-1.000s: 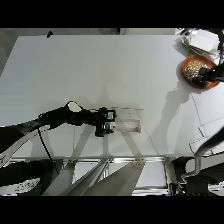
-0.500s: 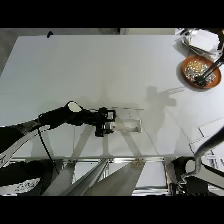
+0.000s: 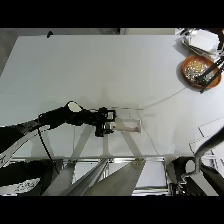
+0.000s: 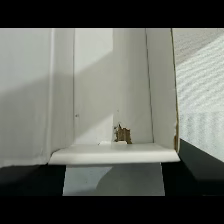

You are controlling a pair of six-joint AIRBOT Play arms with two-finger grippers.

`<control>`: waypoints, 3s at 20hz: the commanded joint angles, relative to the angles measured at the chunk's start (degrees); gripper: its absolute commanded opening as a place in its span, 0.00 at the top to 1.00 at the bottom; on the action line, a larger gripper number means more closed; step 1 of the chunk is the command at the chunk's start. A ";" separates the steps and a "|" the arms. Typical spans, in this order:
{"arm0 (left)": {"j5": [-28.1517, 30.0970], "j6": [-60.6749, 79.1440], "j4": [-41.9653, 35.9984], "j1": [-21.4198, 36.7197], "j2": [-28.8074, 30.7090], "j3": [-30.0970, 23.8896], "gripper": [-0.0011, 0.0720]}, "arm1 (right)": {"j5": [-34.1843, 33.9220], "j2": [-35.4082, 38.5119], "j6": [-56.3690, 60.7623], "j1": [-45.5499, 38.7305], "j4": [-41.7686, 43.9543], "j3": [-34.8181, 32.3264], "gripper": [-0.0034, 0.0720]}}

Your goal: Fold the box and place the chain.

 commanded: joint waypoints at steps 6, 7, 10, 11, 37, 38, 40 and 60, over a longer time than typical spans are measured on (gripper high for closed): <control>0.00 0.02 0.02 0.00 -0.02 0.00 0.70 | 5.01 11.52 3.15 8.48 9.79 -2.80 0.93; 0.00 0.02 0.02 0.00 -0.02 0.00 0.70 | 3.63 12.63 3.54 11.61 9.77 -4.76 0.93; 0.00 0.02 0.02 0.00 -0.02 0.00 0.70 | -1.97 14.19 4.59 21.84 9.77 -12.04 0.93; -0.02 0.02 0.02 0.00 -0.02 0.00 0.70 | -4.44 14.16 4.59 25.33 9.66 -14.47 0.93; 0.00 0.02 0.02 0.00 -0.02 0.00 0.70 | -33.40 0.90 19.19 64.19 -11.91 -39.10 0.93; 0.00 0.02 0.02 0.00 -0.02 0.00 0.70 | -35.12 0.48 19.26 64.50 -11.85 -41.18 0.93; -0.02 0.02 0.02 0.00 -0.02 0.00 0.70 | -40.41 -0.44 19.98 65.16 -11.85 -45.07 0.93; -0.02 0.02 0.02 0.00 -0.02 0.00 0.70 | -40.17 -0.15 24.09 61.79 -15.13 -48.39 0.60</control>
